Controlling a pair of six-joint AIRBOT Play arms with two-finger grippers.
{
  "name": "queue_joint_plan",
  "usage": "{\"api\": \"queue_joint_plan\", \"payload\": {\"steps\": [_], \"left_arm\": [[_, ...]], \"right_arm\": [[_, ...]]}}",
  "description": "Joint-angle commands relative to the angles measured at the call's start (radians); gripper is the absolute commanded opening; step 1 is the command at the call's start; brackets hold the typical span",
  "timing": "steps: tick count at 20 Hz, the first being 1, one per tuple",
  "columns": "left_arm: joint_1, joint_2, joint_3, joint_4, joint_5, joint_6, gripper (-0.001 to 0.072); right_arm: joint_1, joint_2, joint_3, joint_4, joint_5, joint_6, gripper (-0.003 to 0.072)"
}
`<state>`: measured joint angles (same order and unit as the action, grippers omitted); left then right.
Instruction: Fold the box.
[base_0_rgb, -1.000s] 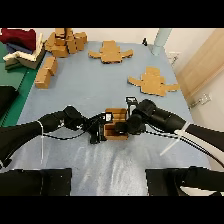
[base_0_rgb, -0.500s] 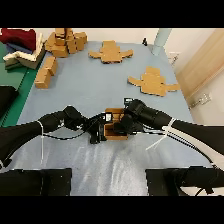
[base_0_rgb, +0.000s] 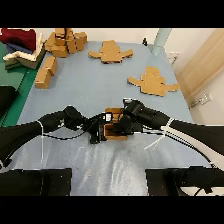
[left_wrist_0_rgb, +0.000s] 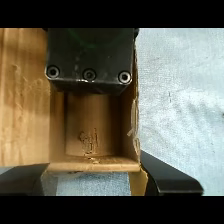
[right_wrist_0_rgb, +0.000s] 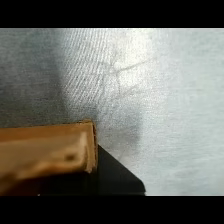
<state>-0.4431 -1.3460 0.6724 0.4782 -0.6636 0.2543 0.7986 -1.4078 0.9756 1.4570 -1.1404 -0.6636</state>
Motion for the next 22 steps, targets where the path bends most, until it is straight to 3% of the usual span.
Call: {"api": "queue_joint_plan", "payload": {"steps": [1, 2, 3, 9, 10, 12, 18, 20, 21, 22], "left_arm": [[0.001, 0.000, 0.000, 0.000, 0.000, 0.000, 0.0388], [0.001, 0.000, 0.000, 0.000, 0.000, 0.000, 0.0388], [0.001, 0.000, 0.000, 0.000, 0.000, 0.000, 0.0388], [0.001, 0.000, 0.000, 0.000, 0.000, 0.000, 0.0388], [0.001, 0.000, 0.000, 0.000, 0.000, 0.000, 0.0388], [0.001, 0.000, 0.000, 0.000, 0.000, 0.000, 0.0388], [0.001, 0.000, 0.000, 0.000, 0.000, 0.000, 0.0388], [0.001, 0.000, 0.000, 0.000, 0.000, 0.000, 0.0388], [0.001, 0.000, 0.000, 0.000, 0.000, 0.000, 0.0388], [0.001, 0.000, 0.000, 0.000, 0.000, 0.000, 0.0388]], "right_arm": [[0.000, 0.000, 0.000, -0.006, 0.000, -0.003, 0.0034], [0.000, 0.000, 0.000, -0.005, 0.000, -0.003, 0.0241], [0.000, 0.001, 0.001, -0.002, -0.001, -0.003, 0.0305], [0.000, 0.001, 0.002, 0.019, 0.001, -0.003, 0.0313], [0.000, 0.001, 0.002, 0.039, 0.011, -0.013, 0.0450], [0.000, 0.001, 0.002, 0.072, 0.032, -0.036, 0.0474], [-0.001, 0.006, 0.003, 0.072, 0.030, -0.024, 0.0411], [-0.001, 0.004, 0.003, 0.066, 0.030, -0.024, 0.0303], [-0.001, 0.003, 0.003, 0.061, 0.029, -0.025, 0.0134], [-0.001, 0.002, 0.003, 0.057, 0.029, -0.025, 0.0029]]}}
